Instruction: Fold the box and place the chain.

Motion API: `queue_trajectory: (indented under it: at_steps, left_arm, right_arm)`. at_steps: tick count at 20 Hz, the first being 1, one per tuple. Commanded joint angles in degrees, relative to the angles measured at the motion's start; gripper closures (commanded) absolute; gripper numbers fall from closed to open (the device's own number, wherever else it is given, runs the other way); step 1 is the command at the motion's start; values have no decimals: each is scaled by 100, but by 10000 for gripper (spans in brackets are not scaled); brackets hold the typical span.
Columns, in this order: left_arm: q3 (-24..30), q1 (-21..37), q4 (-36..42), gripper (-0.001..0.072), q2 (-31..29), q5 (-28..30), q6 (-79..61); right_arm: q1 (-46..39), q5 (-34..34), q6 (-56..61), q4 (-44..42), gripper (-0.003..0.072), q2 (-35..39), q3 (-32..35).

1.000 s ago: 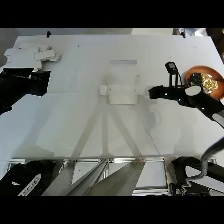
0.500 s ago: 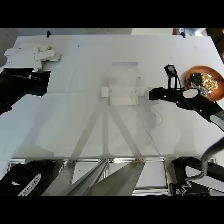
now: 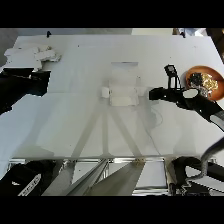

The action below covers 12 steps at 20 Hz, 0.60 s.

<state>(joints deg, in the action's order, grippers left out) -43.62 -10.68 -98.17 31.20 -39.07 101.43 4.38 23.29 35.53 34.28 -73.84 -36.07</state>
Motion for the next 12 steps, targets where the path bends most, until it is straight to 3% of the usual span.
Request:
queue_trajectory:
  at_steps: [1, 8, 12]
  left_arm:
    - [2, -7, -2, 137, 4, 24, 15]
    - [2, -15, 11, 114, 153, 671, -262]
    - [-74, -15, 1241, 111, 719, 702, -1969]
  right_arm:
    - [7, 0, 0, -2, 676, -2, 4]
    - [7, 0, 0, -2, 676, -2, 4]
    - [7, 0, 0, -2, 676, -2, 4]
